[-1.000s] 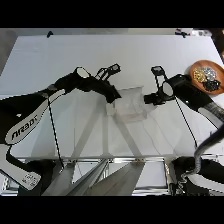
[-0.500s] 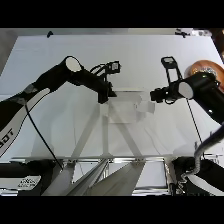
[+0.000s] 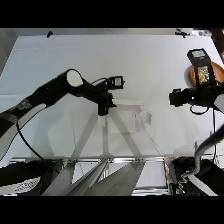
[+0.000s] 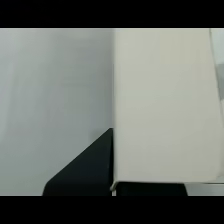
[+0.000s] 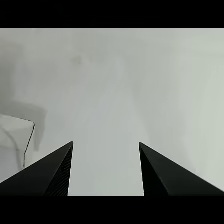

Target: Fold the box and place the chain.

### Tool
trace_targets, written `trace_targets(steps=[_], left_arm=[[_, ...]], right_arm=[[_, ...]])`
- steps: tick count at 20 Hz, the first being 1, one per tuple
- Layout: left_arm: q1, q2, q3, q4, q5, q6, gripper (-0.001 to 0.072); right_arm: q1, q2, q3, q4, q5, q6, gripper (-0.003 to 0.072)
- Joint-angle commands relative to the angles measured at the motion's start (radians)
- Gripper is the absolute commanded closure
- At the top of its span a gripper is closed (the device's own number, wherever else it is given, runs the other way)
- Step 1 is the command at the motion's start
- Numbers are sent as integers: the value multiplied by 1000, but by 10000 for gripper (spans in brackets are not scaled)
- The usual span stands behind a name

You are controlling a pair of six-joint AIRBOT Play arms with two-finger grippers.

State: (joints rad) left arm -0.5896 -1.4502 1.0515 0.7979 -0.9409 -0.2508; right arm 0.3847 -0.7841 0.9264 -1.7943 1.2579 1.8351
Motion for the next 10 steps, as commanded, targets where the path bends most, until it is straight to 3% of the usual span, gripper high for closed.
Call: trace_targets(steps=[1, 3, 8, 10], left_arm=[[-69, 22, -164, -89, 275, 72, 709], [-91, 21, -189, -117, 365, 75, 708], [-70, 21, -188, -152, 363, 189, 706], [-40, 21, -188, -267, 365, 309, 706]], right_arm=[[0, 32, 0, -8, 49, -4, 217], [0, 32, 0, -8, 48, -4, 218], [0, 32, 0, -3, 35, -3, 218], [0, 32, 0, -2, 36, -3, 218]])
